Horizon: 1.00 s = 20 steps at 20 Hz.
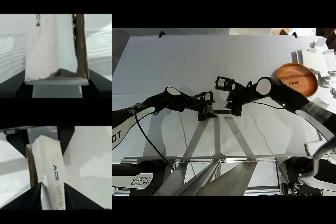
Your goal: Fold the box and place the chain.
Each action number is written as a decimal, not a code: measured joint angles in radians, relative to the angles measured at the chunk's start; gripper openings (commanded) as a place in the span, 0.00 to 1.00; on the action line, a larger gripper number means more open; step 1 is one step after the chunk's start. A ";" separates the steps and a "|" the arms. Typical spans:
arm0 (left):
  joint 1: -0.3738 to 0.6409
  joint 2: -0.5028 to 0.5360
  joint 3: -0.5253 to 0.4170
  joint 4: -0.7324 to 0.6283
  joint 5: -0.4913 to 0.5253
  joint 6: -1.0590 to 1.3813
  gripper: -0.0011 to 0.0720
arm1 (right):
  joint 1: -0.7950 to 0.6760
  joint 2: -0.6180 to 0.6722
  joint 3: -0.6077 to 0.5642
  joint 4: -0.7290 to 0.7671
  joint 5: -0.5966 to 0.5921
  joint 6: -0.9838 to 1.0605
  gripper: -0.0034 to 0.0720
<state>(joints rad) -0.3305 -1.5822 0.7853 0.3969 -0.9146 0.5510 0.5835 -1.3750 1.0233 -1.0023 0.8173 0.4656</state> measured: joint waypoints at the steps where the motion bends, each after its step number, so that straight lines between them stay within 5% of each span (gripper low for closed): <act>1: 0.000 0.000 0.000 0.000 0.000 0.000 0.48 | 0.006 0.005 -0.008 -0.006 -0.014 0.000 0.41; 9: 0.000 0.000 0.000 0.003 -0.003 0.002 0.48 | 0.066 0.018 -0.051 -0.023 -0.054 -0.001 0.42; 12: 0.000 0.000 0.000 0.002 -0.003 0.003 0.48 | 0.072 0.018 -0.073 -0.037 -0.060 -0.001 0.52; 20: 0.001 0.000 0.000 -0.002 0.005 -0.001 0.48 | 0.076 0.036 -0.097 -0.074 -0.143 0.000 0.52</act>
